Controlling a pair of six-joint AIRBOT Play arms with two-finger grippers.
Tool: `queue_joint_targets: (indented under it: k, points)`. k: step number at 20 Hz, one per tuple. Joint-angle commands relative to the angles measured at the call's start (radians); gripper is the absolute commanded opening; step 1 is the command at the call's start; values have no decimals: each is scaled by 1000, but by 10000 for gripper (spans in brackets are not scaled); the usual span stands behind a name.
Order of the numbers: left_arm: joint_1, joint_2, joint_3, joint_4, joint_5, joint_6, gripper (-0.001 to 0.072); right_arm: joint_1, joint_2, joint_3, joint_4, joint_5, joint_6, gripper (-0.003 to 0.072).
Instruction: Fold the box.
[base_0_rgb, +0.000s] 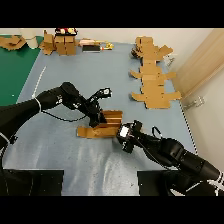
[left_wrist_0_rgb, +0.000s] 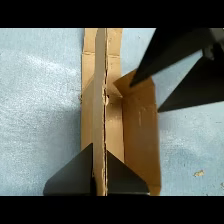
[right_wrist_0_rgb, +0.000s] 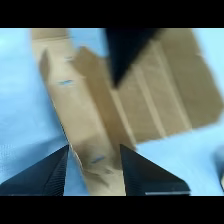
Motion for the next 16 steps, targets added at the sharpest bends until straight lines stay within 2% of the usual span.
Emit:
queue_joint_targets:
  k: [1, 5, 8, 11, 13, 14, 16]
  points:
    - [-1, 0, 0, 0, 0, 0, 14, -64, 26, 6, 14, 2, 48, 515]
    - [-1, -1, 0, 0, 0, 0, 14, -64, 19, 6, 70, 2, -56, 515]
    - [-1, -1, 0, 0, 0, 0, 14, -59, 45, 7, 94, -43, -92, 515]
    - [-1, -1, 0, 0, 0, 0, 14, 22, 132, 4, 96, -223, -226, 517]
    - [-1, 0, 0, 0, 0, 0, 14, 121, 162, -8, 96, -344, -232, 518]
    - [-1, -1, 0, 0, 0, 0, 14, 172, 165, -27, 95, -337, -225, 518]
    - [-1, 0, 0, 0, 0, 0, 15, 223, 141, -70, 57, -244, -163, 517]
